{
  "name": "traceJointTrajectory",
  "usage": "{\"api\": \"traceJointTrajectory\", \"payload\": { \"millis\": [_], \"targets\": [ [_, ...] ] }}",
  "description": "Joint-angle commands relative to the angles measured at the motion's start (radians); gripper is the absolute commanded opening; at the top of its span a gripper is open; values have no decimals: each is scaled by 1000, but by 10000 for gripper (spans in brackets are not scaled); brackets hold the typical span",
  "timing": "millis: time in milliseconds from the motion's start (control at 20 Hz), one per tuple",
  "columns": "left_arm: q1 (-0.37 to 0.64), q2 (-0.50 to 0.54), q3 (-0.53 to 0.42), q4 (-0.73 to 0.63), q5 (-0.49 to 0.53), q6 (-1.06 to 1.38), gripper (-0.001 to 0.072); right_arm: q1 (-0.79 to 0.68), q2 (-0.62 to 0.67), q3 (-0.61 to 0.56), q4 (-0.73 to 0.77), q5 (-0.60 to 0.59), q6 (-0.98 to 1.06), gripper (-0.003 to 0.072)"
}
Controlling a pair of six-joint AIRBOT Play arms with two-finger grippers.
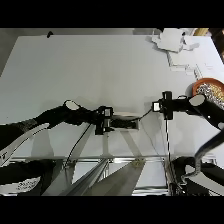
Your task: Fold the box and place the chain.
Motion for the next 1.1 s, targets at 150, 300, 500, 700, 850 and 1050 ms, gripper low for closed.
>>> {"api": "traceJointTrajectory", "payload": {
  "millis": [150, 300, 500, 700, 850, 1050],
  "targets": [
    [0, 0, 0, 0, 0, 0, 278, -3, -54, 39, -59, 126, 9, 201],
    [0, 0, 0, 0, 0, 0, 278, -3, -56, 39, -124, 127, 50, 201],
    [0, 0, 0, 0, 0, 0, 278, -3, -67, 39, -124, 102, 49, 200],
    [0, 0, 0, 0, 0, 0, 278, -3, -67, 73, -102, 114, 50, 200],
    [0, 0, 0, 0, 0, 0, 278, -3, -77, 107, -103, 134, 56, 199],
    [0, 0, 0, 0, 0, 0, 278, -3, -106, 110, -129, 153, 72, 199]
  ]
}}
